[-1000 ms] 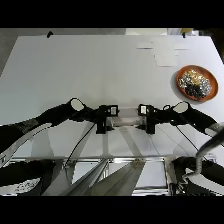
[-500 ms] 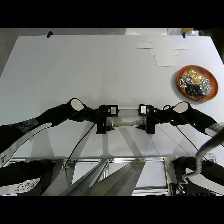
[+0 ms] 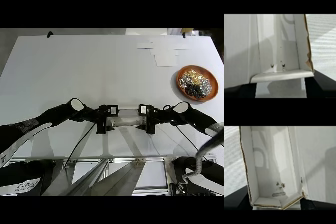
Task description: Fold the box and place the chain.
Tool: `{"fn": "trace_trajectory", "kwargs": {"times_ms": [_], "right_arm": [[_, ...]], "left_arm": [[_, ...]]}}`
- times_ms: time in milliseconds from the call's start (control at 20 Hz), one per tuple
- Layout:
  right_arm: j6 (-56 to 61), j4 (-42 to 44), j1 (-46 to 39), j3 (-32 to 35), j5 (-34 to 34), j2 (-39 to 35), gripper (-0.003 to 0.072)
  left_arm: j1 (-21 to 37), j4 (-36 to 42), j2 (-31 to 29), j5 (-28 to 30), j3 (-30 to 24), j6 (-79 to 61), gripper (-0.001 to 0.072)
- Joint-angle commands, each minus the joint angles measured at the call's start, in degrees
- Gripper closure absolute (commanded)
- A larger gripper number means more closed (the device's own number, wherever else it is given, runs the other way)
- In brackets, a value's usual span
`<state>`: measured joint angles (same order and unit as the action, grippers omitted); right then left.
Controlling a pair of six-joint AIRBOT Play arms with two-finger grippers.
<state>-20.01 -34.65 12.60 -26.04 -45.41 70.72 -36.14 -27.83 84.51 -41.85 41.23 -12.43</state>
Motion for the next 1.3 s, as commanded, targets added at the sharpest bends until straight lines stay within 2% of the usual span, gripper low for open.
{"fn": "trace_trajectory", "kwargs": {"times_ms": [0, 250, 300, 350, 400, 650, 850, 950, 1150, 1200, 1250], "right_arm": [[0.0, -0.1, 0.0, 0.0, 0.7, 0.0, 0.0349], [0.0, 0.0, 0.0, 0.0, 0.5, 0.0, 0.0346], [0.0, -0.1, 0.0, 0.0, 0.6, 0.0, 0.0288], [0.0, -0.2, 0.0, 0.0, 0.6, -0.1, 0.004], [0.1, -0.6, 0.0, 0.0, 0.8, -0.2, -0.0012], [7.7, -11.6, 0.0, 0.0, 0.3, -5.2, -0.0012], [19.5, -25.1, 0.0, 0.0, -2.1, -12.7, -0.0011], [24.1, -28.5, 0.0, 0.0, -4.4, -17.2, -0.0006], [28.7, -27.7, 0.0, 0.0, -7.3, -25.9, 0.003], [29.0, -24.8, 0.0, 0.0, -7.8, -27.5, 0.0038], [29.0, -20.4, 0.0, 0.0, -7.8, -28.7, 0.0094]], "left_arm": [[0.0, 0.0, 0.0, 0.0, 0.0, 0.0, 0.05], [0.0, 0.0, 0.0, 0.0, 0.0, 0.0, 0.05], [0.0, 0.0, 0.0, 0.0, 0.0, 0.0, 0.05], [0.0, 0.0, 0.0, 0.0, 0.0, 0.0, 0.05], [0.0, 0.0, 0.0, 0.0, 0.0, 0.0, 0.05], [0.0, 0.0, 0.0, 0.0, 0.0, 0.0, 0.05], [0.0, 0.0, 0.0, 0.0, 0.0, 0.0, 0.05], [0.0, 0.0, 0.0, 0.0, 0.0, 0.0, 0.05], [0.0, 0.0, 0.0, 0.0, 0.0, 0.0, 0.05], [0.0, 0.0, 0.0, 0.0, 0.0, 0.0, 0.05], [0.0, 0.0, 0.0, 0.0, 0.0, 0.0, 0.05]]}}
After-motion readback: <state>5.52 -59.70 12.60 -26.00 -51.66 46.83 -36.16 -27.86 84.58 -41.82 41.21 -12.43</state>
